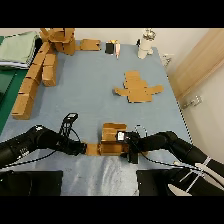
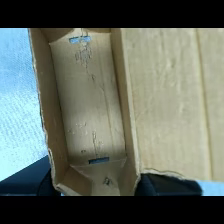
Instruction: Fold the box.
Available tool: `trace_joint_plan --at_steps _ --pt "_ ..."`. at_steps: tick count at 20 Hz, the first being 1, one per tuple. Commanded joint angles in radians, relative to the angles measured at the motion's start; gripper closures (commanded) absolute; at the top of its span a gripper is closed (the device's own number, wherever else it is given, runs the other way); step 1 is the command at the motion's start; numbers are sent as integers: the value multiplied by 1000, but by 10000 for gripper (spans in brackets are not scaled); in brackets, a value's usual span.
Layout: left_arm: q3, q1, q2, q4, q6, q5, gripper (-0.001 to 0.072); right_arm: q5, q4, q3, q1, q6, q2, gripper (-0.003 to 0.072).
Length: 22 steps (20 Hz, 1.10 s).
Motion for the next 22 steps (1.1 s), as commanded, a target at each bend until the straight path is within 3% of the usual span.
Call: trace_joint_plan --at_steps 1,9,14,15,16,17,18,22 --pt "-10 -27 -56 -136 63 73 698 0 0 0 1 0 0 169" --pt "20 -73 -30 -182 70 93 698 0 0 0 1 0 0 170" --pt "22 -69 8 -379 247 94 694 0 0 0 1 0 0 169" --pt "24 -58 7 -372 249 89 671 0 0 0 1 0 0 169" --pt "24 -40 7 -370 249 84 411 0 0 0 1 0 0 169" --pt "24 -18 7 -369 251 74 345 0 0 0 1 0 0 169" --pt "24 0 7 -369 256 66 415 0 0 0 1 0 0 170" --pt "24 23 7 -370 256 92 411 0 0 0 1 0 0 169"
